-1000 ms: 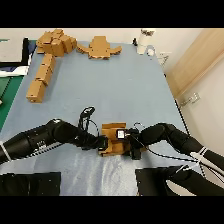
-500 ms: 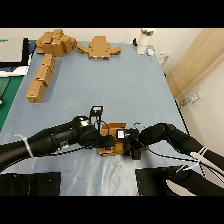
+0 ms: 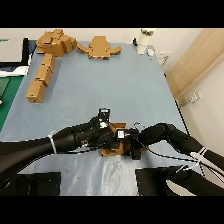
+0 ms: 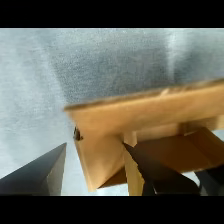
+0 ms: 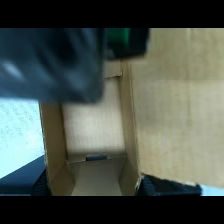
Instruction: Fold the box.
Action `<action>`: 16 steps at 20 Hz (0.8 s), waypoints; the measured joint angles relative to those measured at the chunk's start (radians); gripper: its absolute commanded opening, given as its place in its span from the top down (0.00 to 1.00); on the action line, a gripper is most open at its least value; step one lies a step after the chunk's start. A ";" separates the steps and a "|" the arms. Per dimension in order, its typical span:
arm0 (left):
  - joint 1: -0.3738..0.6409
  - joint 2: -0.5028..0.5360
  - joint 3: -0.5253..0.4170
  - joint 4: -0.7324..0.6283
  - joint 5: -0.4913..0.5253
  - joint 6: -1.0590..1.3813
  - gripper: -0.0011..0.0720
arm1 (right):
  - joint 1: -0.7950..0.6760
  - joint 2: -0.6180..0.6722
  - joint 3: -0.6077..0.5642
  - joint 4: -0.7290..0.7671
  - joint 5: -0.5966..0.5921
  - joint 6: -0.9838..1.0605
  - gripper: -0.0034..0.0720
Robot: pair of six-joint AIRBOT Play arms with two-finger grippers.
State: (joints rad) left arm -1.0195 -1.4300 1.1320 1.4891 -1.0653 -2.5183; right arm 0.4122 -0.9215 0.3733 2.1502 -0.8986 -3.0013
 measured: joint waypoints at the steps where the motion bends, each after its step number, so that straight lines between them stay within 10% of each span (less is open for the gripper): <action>1: -0.001 -0.012 0.011 0.002 -0.008 -0.002 0.25 | 0.000 0.000 0.000 0.000 0.000 0.000 0.22; 16: -0.003 -0.094 0.040 0.006 -0.001 -0.011 0.26 | 0.000 0.000 0.000 0.000 0.000 0.000 0.22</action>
State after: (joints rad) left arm -1.0222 -1.5238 1.1717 1.4948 -1.0664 -2.5298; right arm 0.4122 -0.9215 0.3733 2.1502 -0.8986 -3.0013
